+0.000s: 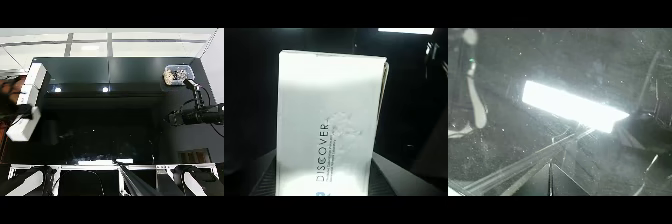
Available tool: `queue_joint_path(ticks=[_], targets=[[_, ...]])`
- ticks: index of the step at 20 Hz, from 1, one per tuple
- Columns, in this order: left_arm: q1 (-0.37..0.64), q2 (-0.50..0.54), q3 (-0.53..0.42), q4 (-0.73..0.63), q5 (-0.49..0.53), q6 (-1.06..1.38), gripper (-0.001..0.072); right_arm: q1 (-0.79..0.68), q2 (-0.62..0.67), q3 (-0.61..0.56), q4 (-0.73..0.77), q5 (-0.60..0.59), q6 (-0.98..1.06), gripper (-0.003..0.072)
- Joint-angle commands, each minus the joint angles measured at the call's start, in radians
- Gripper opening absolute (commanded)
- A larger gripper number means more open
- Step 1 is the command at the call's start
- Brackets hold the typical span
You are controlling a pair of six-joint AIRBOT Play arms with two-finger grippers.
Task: Fold the box and place the chain.
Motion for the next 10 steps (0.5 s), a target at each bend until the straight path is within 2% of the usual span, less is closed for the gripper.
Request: queue_joint_path(ticks=[1, 4, 6, 10], targets=[[0.247, 0.016, -0.054, -0.05, 0.122, 0.095, 0.0362, 0.0, 0.001, -0.004, 0.014, 0.001, 0.0, 0.0018], [0.294, 0.01, -0.054, -0.082, 0.26, 0.251, 0.0362, 0.0, 0.001, -0.004, 0.014, 0.005, 0.001, 0.0018], [0.319, -0.01, -0.054, -0.104, 0.309, 0.305, 0.0363, 0.0, 0.001, -0.004, 0.015, 0.002, 0.012, 0.0018], [0.33, -0.076, -0.054, -0.237, 0.322, 0.498, 0.0363, 0.0, 0.001, -0.004, 0.015, -0.027, 0.031, 0.0019]])
